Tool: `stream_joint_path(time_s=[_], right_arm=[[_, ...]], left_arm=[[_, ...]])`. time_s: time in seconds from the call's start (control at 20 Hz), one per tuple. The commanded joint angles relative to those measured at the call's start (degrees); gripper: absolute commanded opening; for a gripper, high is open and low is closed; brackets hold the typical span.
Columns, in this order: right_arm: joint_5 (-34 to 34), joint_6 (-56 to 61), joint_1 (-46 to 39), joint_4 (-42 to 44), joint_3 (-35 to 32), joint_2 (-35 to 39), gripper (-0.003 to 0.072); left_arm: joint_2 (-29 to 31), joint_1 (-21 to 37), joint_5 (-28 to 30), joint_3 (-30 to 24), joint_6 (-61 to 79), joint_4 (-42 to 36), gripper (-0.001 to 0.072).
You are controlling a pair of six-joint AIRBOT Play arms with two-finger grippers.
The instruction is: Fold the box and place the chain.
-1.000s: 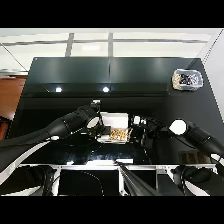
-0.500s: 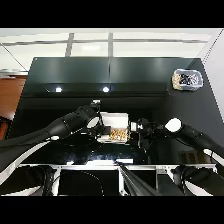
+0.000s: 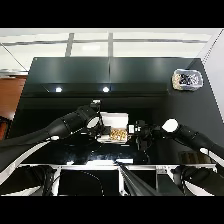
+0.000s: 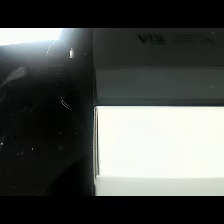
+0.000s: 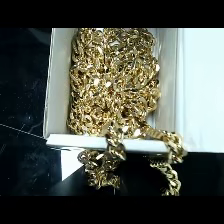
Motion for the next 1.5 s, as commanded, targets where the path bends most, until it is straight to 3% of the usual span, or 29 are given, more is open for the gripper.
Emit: stream_joint_path(time_s=[0.0,0.05,0.1,0.4,0.6,0.7,0.85,1.05,1.15,1.3,1.35,1.45], right_arm=[[0.3,3.3,0.5,-0.2,0.0,-0.1,0.0119],[0.4,6.2,0.5,-0.2,0.0,0.0,0.0113],[1.1,8.9,0.4,-0.3,0.0,0.3,0.0042],[4.5,25.1,-0.2,-10.9,0.1,9.9,0.0041],[9.5,38.1,-3.8,-10.9,3.1,20.1,0.0041],[13.0,42.4,-4.1,-7.9,7.5,23.6,0.0041],[14.8,47.5,-4.0,3.0,14.3,24.6,0.0041],[13.0,47.6,-4.0,19.6,16.3,24.5,0.0042],[11.3,48.0,-4.0,21.6,16.2,24.4,0.0043],[11.1,52.3,-4.0,15.0,16.2,22.5,0.0044],[11.7,54.1,-4.0,12.0,16.2,21.6,0.0106],[12.0,58.2,-4.1,6.7,16.2,20.9,0.0597]], left_arm=[[0.0,0.0,0.0,0.0,0.0,0.0,0.0033],[0.0,0.0,0.0,0.0,0.0,0.0,0.0032],[0.0,0.0,0.0,0.0,0.0,0.0,0.0033],[0.0,0.0,0.3,0.0,0.0,0.0,0.0032],[0.0,0.0,0.3,0.0,0.0,0.0,0.0032],[0.0,0.0,0.3,0.0,0.0,0.0,0.0032],[0.0,0.0,0.3,0.0,0.0,0.0,0.0032],[0.0,0.0,0.5,0.0,0.0,-0.2,0.0032],[0.0,0.0,0.5,0.0,0.0,-0.2,0.0032],[0.0,0.0,0.5,0.0,0.0,-0.2,0.0032],[0.0,0.0,0.5,0.0,0.0,-0.2,0.0032],[0.0,0.0,0.4,0.0,0.0,-0.2,0.0032]])
